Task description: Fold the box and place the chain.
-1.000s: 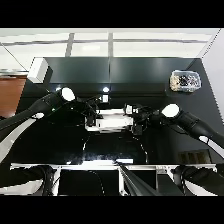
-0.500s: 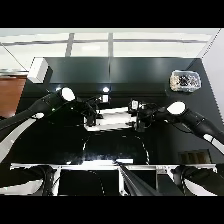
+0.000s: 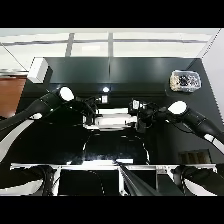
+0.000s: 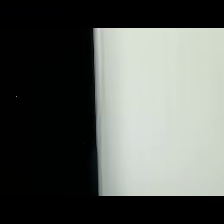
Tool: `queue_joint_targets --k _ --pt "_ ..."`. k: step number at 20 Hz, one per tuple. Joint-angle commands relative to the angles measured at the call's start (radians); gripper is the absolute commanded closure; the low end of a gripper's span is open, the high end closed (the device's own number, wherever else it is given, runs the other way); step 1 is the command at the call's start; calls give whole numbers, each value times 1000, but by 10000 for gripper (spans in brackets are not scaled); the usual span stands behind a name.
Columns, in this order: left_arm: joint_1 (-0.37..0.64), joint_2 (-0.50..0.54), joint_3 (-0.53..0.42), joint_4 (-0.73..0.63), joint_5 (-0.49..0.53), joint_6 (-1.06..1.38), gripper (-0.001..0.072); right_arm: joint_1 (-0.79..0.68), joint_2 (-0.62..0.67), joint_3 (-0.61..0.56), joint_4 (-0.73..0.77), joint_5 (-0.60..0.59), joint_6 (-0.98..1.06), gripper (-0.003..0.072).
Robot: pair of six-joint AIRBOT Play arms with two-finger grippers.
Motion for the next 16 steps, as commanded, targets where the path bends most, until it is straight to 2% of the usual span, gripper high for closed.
queue_joint_targets --k 1,9,13,16 --pt "-1 10 0 -4 12 4 685 2 -8 -1 0 18 0 92" --pt "0 1 0 -3 -6 4 685 -8 -16 0 -21 -6 -21 92" --pt "0 -11 0 -3 -6 3 685 -43 28 0 -249 13 154 92" --pt "0 -14 0 -3 -6 2 685 -41 29 -1 -293 121 229 92"
